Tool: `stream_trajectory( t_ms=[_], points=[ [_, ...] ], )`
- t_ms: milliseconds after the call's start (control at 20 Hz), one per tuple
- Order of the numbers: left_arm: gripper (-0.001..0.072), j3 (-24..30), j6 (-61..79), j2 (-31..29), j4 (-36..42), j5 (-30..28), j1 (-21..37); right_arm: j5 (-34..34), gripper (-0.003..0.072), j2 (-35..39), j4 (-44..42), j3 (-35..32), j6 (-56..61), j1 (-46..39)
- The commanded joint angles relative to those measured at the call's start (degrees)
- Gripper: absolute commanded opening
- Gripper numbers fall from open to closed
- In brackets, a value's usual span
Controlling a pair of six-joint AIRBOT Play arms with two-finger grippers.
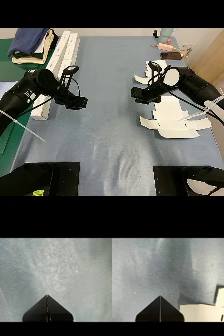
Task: Fold the box.
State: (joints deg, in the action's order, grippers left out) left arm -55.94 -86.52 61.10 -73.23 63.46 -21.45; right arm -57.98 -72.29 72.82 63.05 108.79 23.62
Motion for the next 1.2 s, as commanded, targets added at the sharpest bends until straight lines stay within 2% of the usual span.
stream_trajectory(
  t_ms=[0,950,1150],
  points=[
    [0.0018,-0.02,0.02,-0.02,0.00,0.00,0.02,-0.02,0.0003,-0.02,0.00,0.02,0.02,0.04],
    [0.0017,-0.02,0.02,-0.02,0.00,0.00,0.02,-0.02,0.0003,-0.02,0.52,0.02,0.02,0.04],
    [0.0017,0.00,0.02,-0.02,0.02,-2.95,0.00,1.44,0.0003,-0.33,0.33,0.02,0.85,0.04]
  ],
)
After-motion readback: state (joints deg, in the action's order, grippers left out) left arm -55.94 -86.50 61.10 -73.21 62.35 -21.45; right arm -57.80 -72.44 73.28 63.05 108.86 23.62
